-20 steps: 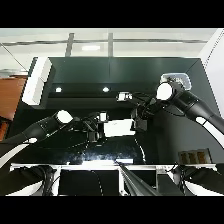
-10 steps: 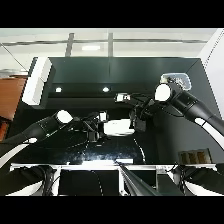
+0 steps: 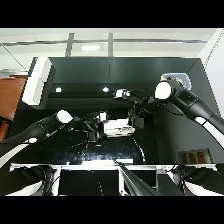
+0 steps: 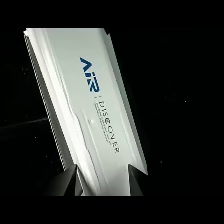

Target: Fold the box and place the chain.

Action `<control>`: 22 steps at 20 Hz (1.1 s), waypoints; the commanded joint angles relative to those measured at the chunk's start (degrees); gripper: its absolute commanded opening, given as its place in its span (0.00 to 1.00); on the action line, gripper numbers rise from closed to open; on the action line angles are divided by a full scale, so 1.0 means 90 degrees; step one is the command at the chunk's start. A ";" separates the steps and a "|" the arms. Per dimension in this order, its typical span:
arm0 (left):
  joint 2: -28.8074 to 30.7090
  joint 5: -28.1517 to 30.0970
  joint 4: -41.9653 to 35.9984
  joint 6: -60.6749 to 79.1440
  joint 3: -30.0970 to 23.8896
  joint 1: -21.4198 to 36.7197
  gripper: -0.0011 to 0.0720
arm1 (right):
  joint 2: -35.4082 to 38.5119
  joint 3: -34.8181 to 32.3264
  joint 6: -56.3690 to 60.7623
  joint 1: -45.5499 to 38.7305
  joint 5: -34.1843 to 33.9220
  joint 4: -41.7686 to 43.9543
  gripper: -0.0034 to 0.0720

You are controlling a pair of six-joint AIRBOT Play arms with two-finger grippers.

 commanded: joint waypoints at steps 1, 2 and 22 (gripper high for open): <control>-0.0002 -0.0007 0.0002 -0.0007 0.0007 0.0000 0.57 | 0.0005 0.0029 0.0053 0.0017 0.0053 -0.0022 0.53; -0.0002 -0.0007 0.0002 -0.0007 0.0007 0.0000 0.57 | 0.0005 0.0027 0.0053 0.0017 0.0083 -0.0022 0.53; -0.0002 -0.0005 0.0002 -0.0005 0.0007 0.0000 0.57 | 0.0002 -0.0131 0.0170 0.0250 0.0311 -0.0080 0.41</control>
